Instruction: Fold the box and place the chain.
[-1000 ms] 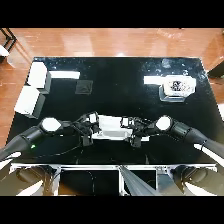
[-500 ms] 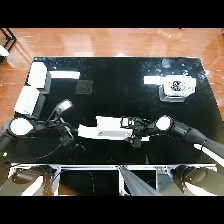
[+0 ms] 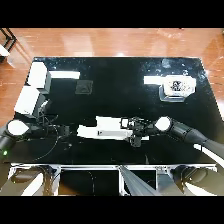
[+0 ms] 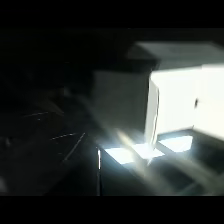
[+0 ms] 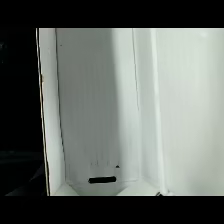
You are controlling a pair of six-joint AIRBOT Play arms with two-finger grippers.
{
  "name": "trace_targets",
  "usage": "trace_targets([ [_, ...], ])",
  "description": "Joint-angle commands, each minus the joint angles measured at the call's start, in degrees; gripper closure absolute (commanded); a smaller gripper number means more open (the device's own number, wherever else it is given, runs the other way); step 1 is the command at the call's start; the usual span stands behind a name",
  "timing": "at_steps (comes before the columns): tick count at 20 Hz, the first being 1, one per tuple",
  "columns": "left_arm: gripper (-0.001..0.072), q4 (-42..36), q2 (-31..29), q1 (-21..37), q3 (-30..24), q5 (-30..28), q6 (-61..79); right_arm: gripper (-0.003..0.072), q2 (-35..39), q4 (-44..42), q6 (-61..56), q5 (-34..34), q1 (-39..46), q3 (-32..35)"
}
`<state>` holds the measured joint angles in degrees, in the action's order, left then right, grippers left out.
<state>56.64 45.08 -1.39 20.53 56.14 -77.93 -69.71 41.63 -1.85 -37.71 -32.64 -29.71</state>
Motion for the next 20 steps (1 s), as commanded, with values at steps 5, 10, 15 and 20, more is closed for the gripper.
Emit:
trace_targets([
  [5, 0.069, -6.45, 12.13, -7.26, -0.74, -6.84, -4.37, 0.0284, -0.02, 1.07, 1.46, 0.28, -0.68, -0.02],
  [10, 0.0686, -10.78, 13.18, -8.48, -0.46, -7.85, 0.46, 0.0284, -0.02, 1.07, 1.42, 0.28, -0.68, -0.02],
  [15, 0.0565, -16.13, 13.18, -8.52, -0.44, -6.38, 6.27, 0.0284, -0.02, 1.05, 1.42, 0.52, -0.68, -0.02],
  [20, 0.0074, -17.51, 13.16, -8.46, 1.73, -3.93, 12.24, 0.0284, -0.02, 1.05, 1.42, 0.52, -0.68, -0.02],
])
